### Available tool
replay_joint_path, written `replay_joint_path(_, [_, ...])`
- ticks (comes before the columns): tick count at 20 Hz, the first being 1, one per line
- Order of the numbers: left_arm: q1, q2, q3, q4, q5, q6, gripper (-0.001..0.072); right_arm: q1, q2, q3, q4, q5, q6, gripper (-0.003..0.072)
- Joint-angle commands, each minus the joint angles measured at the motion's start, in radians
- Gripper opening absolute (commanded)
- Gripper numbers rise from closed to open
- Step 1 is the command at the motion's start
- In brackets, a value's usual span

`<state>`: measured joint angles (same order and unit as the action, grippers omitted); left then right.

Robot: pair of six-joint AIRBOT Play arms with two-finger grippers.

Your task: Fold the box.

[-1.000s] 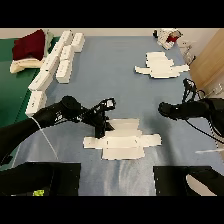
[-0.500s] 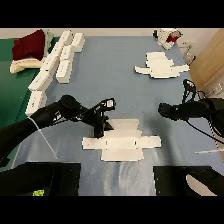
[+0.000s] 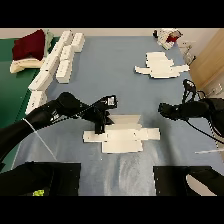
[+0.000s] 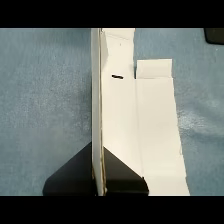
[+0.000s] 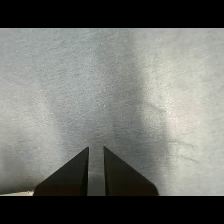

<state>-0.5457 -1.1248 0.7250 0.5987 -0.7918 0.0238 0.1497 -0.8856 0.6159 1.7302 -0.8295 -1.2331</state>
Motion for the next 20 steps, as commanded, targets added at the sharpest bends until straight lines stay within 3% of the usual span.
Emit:
replay_joint_path(1, [-0.038,-0.023,0.002,0.030,0.054,-0.017,0.0014,0.001,0.000,0.001,-0.001,0.002,0.000,0.0141])
replay_joint_path(9, [-0.066,-0.055,0.000,0.021,0.055,-0.051,0.0015,0.001,0.000,0.001,-0.001,0.001,-0.006,0.0141])
replay_joint_path(15, [-0.066,-0.085,-0.004,0.022,-0.017,-0.070,0.0015,0.001,0.000,0.001,-0.001,0.000,-0.006,0.0141])
replay_joint_path(20, [-0.063,-0.085,-0.003,0.023,-0.019,-0.069,0.0015,0.001,0.000,0.001,-0.001,-0.003,-0.006,0.0141])
